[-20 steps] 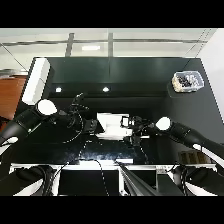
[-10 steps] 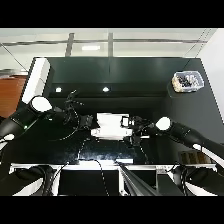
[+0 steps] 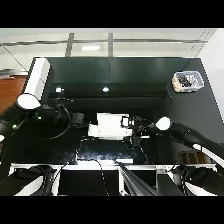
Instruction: Fold the box and place the chain.
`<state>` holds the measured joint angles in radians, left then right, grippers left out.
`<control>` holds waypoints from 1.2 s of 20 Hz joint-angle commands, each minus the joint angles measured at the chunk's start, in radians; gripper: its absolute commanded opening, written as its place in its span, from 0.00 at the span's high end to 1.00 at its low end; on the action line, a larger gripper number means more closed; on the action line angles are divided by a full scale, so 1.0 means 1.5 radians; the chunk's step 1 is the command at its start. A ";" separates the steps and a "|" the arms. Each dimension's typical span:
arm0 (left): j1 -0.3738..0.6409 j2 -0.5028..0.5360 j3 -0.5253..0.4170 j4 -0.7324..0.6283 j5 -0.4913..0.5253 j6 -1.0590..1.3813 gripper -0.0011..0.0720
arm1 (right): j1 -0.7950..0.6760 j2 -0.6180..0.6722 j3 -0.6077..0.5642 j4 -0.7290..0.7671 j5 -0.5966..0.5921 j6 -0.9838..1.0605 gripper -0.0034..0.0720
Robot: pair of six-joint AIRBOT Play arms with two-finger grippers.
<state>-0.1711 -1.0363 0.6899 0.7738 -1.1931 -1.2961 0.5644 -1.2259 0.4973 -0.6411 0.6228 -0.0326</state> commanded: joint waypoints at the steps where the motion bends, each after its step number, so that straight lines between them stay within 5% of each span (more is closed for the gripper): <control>1: 0.114 0.026 0.000 0.027 -0.025 0.047 0.95 | 0.000 -0.001 0.000 0.000 0.001 0.000 0.40; 5: 0.206 0.017 -0.054 0.067 0.004 0.041 0.95 | 0.000 -0.001 0.000 0.000 0.001 0.000 0.40; 8: 0.207 -0.013 -0.124 0.062 0.024 0.041 0.95 | 0.000 -0.001 0.000 0.000 0.001 0.000 0.40; 17: 0.046 -0.122 -0.179 -0.124 0.145 0.102 0.94 | 0.000 -0.001 0.000 -0.001 0.001 0.000 0.40; 18: 0.034 -0.122 -0.178 -0.139 0.149 0.113 0.85 | 0.000 -0.001 0.000 -0.001 0.001 0.000 0.40; 20: 0.031 -0.111 -0.165 -0.141 0.133 0.112 0.37 | 0.000 -0.001 0.000 -0.001 0.001 0.000 0.40; 21: 0.035 -0.103 -0.157 -0.140 0.122 0.111 0.28 | 0.000 -0.001 0.000 -0.001 0.001 0.000 0.40; 24: 0.036 -0.077 -0.130 -0.142 0.091 0.111 0.28 | 0.000 -0.001 0.000 -0.001 0.001 0.000 0.40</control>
